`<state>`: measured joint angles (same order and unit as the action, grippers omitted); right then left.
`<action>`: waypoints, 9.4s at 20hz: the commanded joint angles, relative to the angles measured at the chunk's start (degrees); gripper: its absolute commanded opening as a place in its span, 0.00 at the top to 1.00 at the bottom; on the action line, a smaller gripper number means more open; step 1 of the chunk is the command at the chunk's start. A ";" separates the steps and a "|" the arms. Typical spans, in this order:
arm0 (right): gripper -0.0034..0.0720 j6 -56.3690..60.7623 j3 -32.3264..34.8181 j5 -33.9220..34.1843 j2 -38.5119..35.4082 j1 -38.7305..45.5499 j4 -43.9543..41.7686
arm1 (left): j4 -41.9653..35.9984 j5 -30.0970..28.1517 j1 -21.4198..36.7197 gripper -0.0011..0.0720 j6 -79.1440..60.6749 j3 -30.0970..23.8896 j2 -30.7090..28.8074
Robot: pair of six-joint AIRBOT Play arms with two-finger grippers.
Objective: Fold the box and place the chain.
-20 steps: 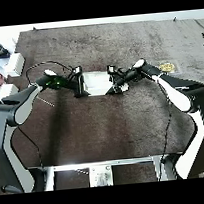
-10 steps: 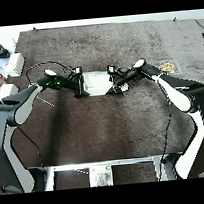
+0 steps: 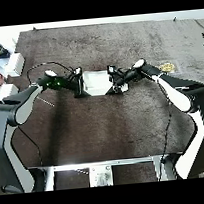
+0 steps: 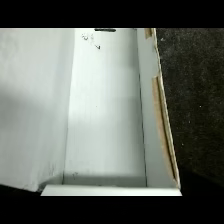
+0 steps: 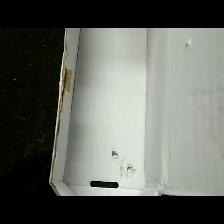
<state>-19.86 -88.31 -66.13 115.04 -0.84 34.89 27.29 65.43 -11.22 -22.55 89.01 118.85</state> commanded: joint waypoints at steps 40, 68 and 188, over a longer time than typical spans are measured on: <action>0.15 -0.24 0.00 0.74 -1.11 0.13 0.33 | -0.39 1.46 0.02 0.82 0.00 0.02 0.04; 0.97 17.16 0.11 13.64 -10.60 -1.60 -4.22 | -0.42 1.46 0.02 0.82 0.02 0.02 0.04; 0.23 67.76 16.24 15.37 -17.46 1.31 -7.21 | -0.50 1.49 0.02 0.82 0.02 0.02 0.04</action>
<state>46.63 -70.46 -50.48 97.27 1.08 27.64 26.81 66.89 -11.16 -22.52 89.03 118.85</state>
